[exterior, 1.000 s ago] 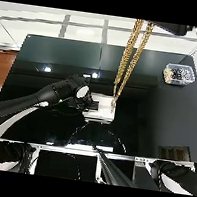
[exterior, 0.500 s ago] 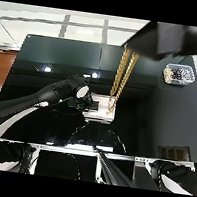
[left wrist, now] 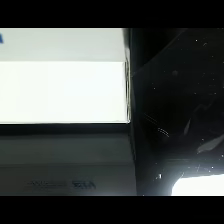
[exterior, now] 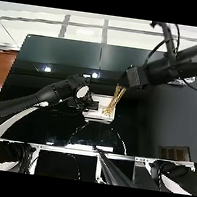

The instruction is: Fold the box and place the chain.

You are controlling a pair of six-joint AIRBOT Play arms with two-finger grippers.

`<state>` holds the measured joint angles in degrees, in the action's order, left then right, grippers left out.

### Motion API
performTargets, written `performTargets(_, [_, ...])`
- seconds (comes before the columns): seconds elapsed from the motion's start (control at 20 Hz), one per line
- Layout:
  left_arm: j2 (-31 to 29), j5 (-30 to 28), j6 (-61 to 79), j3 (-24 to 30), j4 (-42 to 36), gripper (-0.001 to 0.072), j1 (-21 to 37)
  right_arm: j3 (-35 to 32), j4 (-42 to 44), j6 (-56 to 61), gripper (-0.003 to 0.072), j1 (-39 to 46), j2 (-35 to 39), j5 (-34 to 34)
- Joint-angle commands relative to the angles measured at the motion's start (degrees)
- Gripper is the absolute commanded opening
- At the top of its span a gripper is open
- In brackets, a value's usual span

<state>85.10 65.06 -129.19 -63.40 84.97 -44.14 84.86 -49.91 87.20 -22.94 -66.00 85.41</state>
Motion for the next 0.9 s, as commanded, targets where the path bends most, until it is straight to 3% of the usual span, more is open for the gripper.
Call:
performTargets(0.0, [0.02, -0.02, 0.02, 0.00, 0.02, 0.0025, 0.02, -4.24, -0.85, 0.04, 0.0014, -0.33, 0.37, 1.57])
performTargets(0.55, [0.02, -0.04, 0.02, 0.00, 0.02, 0.0026, 0.02, -23.12, 1.60, 0.09, 0.0015, -4.96, 0.09, -22.34])
performTargets(0.85, [0.02, -0.04, 0.02, 0.00, 0.02, 0.0025, 0.02, -31.63, 1.70, 0.72, 0.0016, -4.98, 0.00, -28.98])
